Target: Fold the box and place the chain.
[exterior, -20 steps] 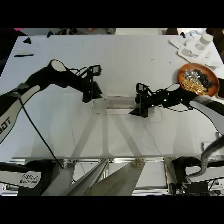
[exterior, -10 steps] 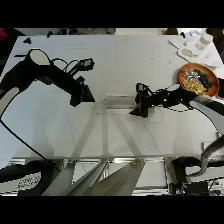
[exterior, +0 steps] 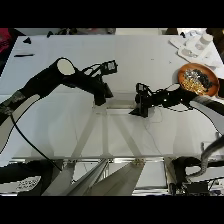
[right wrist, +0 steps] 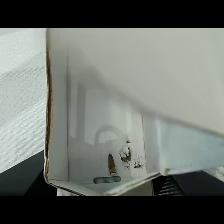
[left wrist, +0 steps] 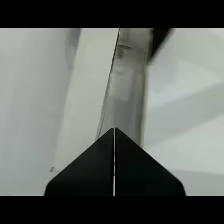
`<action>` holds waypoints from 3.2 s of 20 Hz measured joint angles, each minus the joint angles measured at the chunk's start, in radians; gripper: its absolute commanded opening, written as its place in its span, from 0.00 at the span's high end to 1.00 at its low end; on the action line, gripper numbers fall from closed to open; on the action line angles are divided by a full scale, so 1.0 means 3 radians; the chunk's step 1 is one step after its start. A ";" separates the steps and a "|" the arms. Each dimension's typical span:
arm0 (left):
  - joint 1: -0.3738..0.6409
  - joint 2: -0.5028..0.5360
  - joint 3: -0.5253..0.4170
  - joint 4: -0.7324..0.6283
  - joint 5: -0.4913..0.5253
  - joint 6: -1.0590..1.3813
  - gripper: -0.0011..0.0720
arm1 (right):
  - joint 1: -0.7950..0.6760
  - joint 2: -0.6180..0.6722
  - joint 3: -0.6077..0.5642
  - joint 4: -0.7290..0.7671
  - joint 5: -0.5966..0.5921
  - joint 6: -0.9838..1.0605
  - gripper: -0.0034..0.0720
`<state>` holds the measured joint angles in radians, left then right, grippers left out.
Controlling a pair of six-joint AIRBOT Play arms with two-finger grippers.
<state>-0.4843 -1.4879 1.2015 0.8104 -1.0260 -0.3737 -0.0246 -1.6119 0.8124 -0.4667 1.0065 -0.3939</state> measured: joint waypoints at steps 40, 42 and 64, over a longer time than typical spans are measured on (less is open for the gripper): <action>0.0118 0.0011 -0.0079 0.1188 -0.0196 0.0019 0.24 | 0.0000 0.0000 0.0003 -0.0001 -0.0001 -0.0001 0.29; 0.0118 -0.0100 -0.0092 0.1169 -0.0200 0.0051 0.24 | 0.0000 0.0000 0.0003 0.0000 -0.0001 -0.0001 0.29; 0.0114 -0.0539 -0.0104 0.0567 -0.0416 0.0649 0.47 | 0.0000 0.0000 0.0003 -0.0005 0.0004 -0.0009 0.29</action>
<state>-0.4500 -1.6497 1.1702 0.9806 -1.1507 -0.1791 -0.0246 -1.6119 0.8131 -0.4683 1.0077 -0.3965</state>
